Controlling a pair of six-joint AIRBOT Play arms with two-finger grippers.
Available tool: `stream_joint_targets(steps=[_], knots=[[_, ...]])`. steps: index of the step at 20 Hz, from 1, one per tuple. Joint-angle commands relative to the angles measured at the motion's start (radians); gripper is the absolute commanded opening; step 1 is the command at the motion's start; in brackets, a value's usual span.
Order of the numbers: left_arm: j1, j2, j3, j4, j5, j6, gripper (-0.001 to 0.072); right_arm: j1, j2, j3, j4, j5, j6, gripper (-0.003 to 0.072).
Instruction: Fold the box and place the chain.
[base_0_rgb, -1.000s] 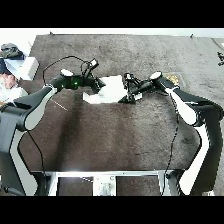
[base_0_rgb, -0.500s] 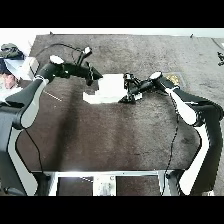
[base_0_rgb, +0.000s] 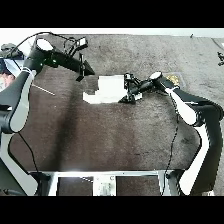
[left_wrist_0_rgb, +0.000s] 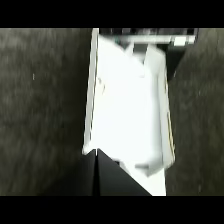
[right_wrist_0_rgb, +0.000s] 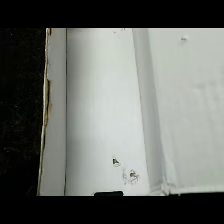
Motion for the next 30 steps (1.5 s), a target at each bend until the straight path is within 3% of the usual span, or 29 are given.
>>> stream_joint_targets(steps=[1,2,3,4,10,16,17,18,22,24,28,29,30], knots=[[0.002,0.016,-0.031,0.117,-0.014,-0.049,0.0011,0.000,0.000,0.000,0.000,0.001,0.001,0.0438],[-0.002,0.016,-0.063,0.122,-0.016,-0.029,0.0063,0.000,0.000,0.000,0.001,0.001,0.001,0.0438],[-0.012,0.016,-0.104,0.134,-0.006,-0.014,0.0404,0.000,0.000,0.000,0.001,0.001,0.001,0.0438],[-0.023,0.016,-0.143,0.143,0.019,-0.005,0.0568,0.000,0.000,0.000,0.000,0.001,0.001,0.0438],[-0.113,0.016,-0.317,0.200,0.178,0.088,0.0564,0.000,0.000,0.000,0.001,0.001,0.001,0.0438],[-0.137,0.016,-0.360,0.220,0.285,0.100,0.0564,0.000,0.000,0.000,0.000,0.001,0.001,0.0438],[-0.137,0.015,-0.360,0.218,0.289,0.100,0.0546,0.000,0.000,0.000,0.001,0.001,0.001,0.0438],[-0.137,0.015,-0.360,0.217,0.292,0.100,0.0478,0.000,0.000,0.000,0.001,0.001,0.001,0.0438],[-0.138,0.015,-0.360,0.217,0.293,0.100,0.0462,0.000,0.000,0.000,0.001,0.001,0.001,0.0438],[-0.145,0.015,-0.360,0.214,0.293,0.098,0.0224,0.000,0.000,0.000,0.000,0.001,0.001,0.0438],[-0.156,0.015,-0.360,0.201,0.328,0.083,0.0209,0.000,0.000,0.000,0.000,0.001,0.001,0.0438],[-0.156,0.015,-0.360,0.201,0.330,0.072,0.0093,0.000,0.000,0.000,0.000,0.001,0.001,0.0438],[-0.156,0.015,-0.360,0.197,0.328,0.071,0.0093,0.000,0.000,0.000,0.001,0.001,0.001,0.0438]])
